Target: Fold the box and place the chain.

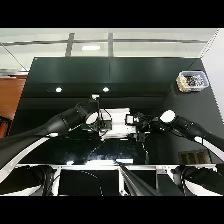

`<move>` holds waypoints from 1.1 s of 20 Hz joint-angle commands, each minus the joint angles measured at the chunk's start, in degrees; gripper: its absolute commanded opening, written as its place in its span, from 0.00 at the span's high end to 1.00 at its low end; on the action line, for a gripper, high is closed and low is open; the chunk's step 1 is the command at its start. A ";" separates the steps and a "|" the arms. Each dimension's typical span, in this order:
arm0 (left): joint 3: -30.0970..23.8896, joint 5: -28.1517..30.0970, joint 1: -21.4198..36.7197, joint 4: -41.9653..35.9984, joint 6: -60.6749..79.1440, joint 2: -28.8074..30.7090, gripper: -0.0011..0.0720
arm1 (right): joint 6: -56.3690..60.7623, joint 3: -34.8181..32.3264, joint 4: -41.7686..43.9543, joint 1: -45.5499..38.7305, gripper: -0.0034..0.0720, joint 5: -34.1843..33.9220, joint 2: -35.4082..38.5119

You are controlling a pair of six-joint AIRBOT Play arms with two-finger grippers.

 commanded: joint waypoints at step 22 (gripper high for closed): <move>0.55 1.07 -0.98 0.76 -4.35 -0.94 0.95 | 0.00 -0.02 0.00 0.04 0.71 0.02 0.00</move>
